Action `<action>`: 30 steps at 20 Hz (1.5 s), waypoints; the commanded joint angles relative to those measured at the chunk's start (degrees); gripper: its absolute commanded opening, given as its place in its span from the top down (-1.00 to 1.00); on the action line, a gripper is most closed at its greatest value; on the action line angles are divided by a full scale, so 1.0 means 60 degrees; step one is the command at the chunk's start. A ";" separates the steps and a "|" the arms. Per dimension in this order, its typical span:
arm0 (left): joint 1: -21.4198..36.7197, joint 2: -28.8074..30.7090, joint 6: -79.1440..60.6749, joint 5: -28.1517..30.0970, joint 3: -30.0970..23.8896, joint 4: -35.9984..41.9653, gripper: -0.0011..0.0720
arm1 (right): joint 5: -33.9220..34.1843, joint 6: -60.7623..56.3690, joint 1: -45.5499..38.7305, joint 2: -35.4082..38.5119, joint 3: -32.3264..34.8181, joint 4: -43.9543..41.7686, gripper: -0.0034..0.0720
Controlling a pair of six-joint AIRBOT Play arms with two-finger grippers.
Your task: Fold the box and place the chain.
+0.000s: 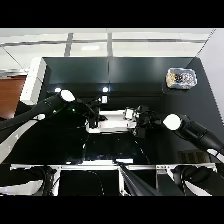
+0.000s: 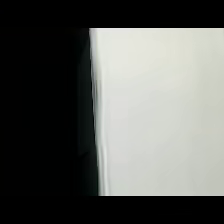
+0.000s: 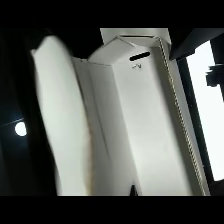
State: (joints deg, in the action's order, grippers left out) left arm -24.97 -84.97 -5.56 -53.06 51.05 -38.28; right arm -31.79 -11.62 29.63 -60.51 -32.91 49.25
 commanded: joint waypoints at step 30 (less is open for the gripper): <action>-0.0004 -0.0004 -0.0004 -0.0007 -0.0004 -0.0007 0.90 | -0.1333 0.4623 -0.0987 -0.2565 -0.0397 -0.3231 -0.97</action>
